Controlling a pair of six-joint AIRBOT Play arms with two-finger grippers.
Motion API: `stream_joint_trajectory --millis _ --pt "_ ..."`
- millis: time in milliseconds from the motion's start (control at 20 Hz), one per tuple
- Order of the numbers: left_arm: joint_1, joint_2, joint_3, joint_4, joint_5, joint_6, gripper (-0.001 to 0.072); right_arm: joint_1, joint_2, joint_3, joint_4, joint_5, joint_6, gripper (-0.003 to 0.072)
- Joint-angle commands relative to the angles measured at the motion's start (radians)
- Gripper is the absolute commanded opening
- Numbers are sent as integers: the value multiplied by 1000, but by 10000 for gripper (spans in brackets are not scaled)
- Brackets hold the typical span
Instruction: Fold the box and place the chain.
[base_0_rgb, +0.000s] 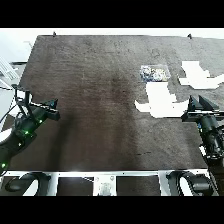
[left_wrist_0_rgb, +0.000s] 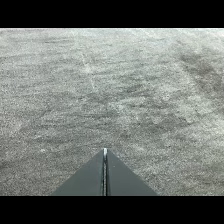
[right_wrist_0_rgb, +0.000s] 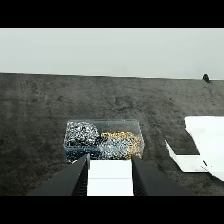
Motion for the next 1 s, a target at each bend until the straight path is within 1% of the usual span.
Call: stream_joint_trajectory --millis 0,300,350,400,500,600,650,700,750,800,850,900,950 --pt "0 1 0 0 0 0 24 0 0 -1 0 0 0 304" --pt "0 0 0 0 0 0 24 1 0 7 -1 0 17 309" --pt "0 1 0 0 0 0 24 -2 -4 19 -35 -3 -13 381" --pt "0 0 0 0 0 0 24 -5 -21 37 -50 -30 -22 383" --pt "0 1 0 0 0 0 24 -32 -125 110 -50 -114 -22 387" --pt "0 1 0 0 0 0 24 -110 -295 222 -50 -110 -22 387" --pt "0 1 0 0 0 0 24 -163 -396 286 -50 -78 -22 387" --pt "0 1 0 0 0 0 24 -220 -494 344 -50 -18 -18 387" --pt "0 1 0 0 0 0 24 -291 -603 407 -50 78 7 387" --pt "0 1 0 0 0 0 24 -363 -706 463 -58 198 72 382" --pt "0 1 0 0 0 0 24 -442 -821 530 -153 366 185 358" --pt "0 0 0 0 0 0 24 -504 -930 605 -337 511 385 354" --pt "0 1 0 0 0 0 24 -557 -1044 704 -558 665 607 368"
